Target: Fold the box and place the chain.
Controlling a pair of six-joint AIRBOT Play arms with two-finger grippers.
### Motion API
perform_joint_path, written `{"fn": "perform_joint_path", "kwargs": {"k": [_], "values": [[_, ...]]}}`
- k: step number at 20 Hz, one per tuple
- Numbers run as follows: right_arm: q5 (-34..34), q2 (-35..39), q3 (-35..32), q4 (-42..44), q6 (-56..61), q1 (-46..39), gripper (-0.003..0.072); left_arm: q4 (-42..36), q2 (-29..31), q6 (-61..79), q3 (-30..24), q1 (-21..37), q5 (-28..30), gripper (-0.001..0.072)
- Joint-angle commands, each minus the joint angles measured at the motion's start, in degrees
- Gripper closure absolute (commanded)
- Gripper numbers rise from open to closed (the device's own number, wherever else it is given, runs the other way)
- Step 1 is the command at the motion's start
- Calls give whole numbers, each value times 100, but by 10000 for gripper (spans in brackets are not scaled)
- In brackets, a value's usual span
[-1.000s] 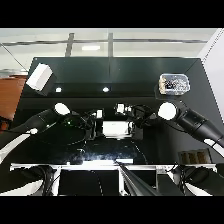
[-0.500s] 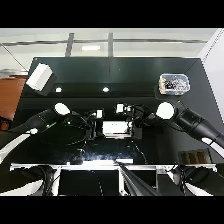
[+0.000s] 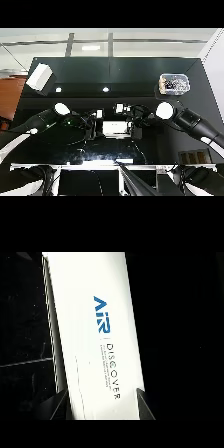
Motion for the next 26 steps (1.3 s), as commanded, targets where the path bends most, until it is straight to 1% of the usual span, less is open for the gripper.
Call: {"fn": "perform_joint_path", "kwargs": {"k": [1,14,15,16,20,26], "values": [[59,-4,-2,-2,2,2,221,2,0,0,-2,-2,0,218],[46,-4,-90,-2,2,2,209,2,0,0,-2,-2,2,218],[37,-4,-90,0,2,2,111,2,0,0,-2,-2,0,218],[35,-4,-90,-2,4,2,63,2,0,0,-2,-2,0,218],[39,52,-63,-4,55,0,64,2,0,0,-2,-2,0,217],[61,601,7,-46,553,-133,64,2,0,0,-2,-2,2,218]]}}
